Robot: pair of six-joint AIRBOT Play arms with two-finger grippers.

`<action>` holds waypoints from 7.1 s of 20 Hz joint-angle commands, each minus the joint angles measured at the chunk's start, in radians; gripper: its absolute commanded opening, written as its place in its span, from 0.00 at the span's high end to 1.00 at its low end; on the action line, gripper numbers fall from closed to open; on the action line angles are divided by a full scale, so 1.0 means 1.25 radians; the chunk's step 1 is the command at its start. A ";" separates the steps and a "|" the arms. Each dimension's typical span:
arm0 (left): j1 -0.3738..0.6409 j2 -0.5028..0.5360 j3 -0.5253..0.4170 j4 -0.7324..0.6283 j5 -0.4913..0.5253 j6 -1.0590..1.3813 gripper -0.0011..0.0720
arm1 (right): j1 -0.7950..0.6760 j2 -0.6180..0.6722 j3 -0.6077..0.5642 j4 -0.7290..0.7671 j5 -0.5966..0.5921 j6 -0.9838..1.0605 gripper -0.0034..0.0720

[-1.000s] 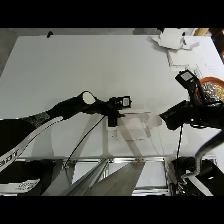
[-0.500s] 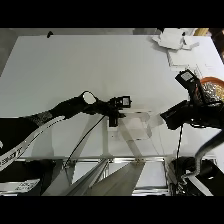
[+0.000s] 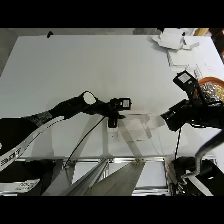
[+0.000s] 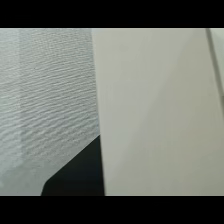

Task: Fold the box and place the chain.

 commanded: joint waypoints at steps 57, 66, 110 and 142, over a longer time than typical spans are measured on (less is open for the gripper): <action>0.000 0.002 0.000 0.049 -0.028 0.004 0.97 | 0.192 0.073 -0.418 0.052 -0.470 -0.638 0.05; 0.000 0.002 0.000 0.049 -0.028 0.004 0.97 | -0.005 -0.045 -0.362 0.244 -0.372 -0.826 0.05; 0.000 0.002 0.000 0.049 -0.028 0.004 0.97 | -0.223 -0.450 -0.341 0.704 -0.263 -1.476 0.26; 0.000 0.002 0.000 0.049 -0.028 0.004 0.97 | -0.202 -0.455 -0.341 0.700 -0.278 -1.475 0.38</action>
